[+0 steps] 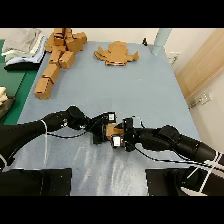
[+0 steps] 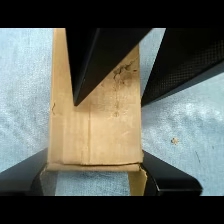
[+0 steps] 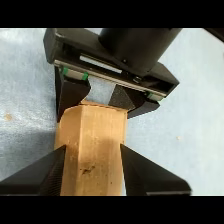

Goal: Fold the box.

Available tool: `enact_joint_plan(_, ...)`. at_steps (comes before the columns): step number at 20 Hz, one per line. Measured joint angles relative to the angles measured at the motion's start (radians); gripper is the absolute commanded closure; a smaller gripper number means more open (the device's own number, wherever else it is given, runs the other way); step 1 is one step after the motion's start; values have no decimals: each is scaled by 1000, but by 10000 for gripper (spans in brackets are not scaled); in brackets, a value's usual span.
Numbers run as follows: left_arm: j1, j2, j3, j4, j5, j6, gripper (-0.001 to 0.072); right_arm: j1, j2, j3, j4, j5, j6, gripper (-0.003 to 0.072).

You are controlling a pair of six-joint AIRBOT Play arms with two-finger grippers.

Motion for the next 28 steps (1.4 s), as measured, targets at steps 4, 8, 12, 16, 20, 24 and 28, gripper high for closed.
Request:
enact_joint_plan(4, 0, 0, 0, 0, 2, 0, 187, 3, 0, 0, -14, 21, 0, 220)
enact_joint_plan(8, 0, 0, 0, 0, 2, 0, 187, 13, 21, 0, -20, 34, 0, 221)
enact_joint_plan(12, 0, 0, 0, 0, 0, 0, 186, 17, 32, 0, -24, 35, 0, 221)
enact_joint_plan(16, 0, 0, 0, 0, -1, 0, 187, 17, 42, 0, -29, 36, 0, 228)
enact_joint_plan(20, 0, 0, 0, 0, -2, 0, 187, 16, 73, 0, -42, 40, 1, 235)
enact_joint_plan(24, 0, 0, 0, 0, -2, 0, 187, 9, 68, 0, -47, 40, 6, 235)
enact_joint_plan(28, 0, 0, 0, 0, -2, 0, 186, 4, 51, 0, -60, 45, 8, 235)
